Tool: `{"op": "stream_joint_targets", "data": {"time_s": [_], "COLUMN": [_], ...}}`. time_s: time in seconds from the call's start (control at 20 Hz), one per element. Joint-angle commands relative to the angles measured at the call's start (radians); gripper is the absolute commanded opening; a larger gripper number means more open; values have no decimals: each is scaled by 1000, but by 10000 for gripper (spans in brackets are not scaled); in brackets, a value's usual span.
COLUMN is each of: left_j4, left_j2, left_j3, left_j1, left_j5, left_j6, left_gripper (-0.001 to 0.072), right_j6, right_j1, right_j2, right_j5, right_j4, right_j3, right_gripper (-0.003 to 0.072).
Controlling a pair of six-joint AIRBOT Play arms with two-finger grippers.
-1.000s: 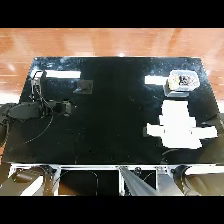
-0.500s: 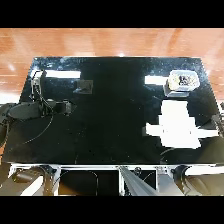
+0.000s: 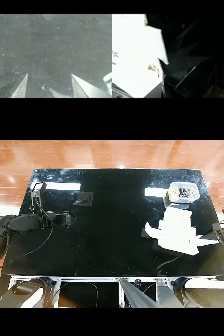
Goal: Fold the box and place the chain.
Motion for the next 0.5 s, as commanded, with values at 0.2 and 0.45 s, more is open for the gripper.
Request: {"op": "stream_joint_targets", "data": {"time_s": [0.2, 0.45], "left_j4": [-11, -12], "left_j2": [-2, -2], "left_j3": [0, 0], "left_j1": [0, 0], "left_j5": [26, 74], "left_j6": [-15, -15], "left_gripper": [617, 616], "right_j6": [32, 145], "right_j1": [366, 751], "right_j2": [158, 294], "right_j5": [-9, -192], "right_j4": [263, 304], "right_j3": [-89, -127], "right_gripper": [39, 38]}}
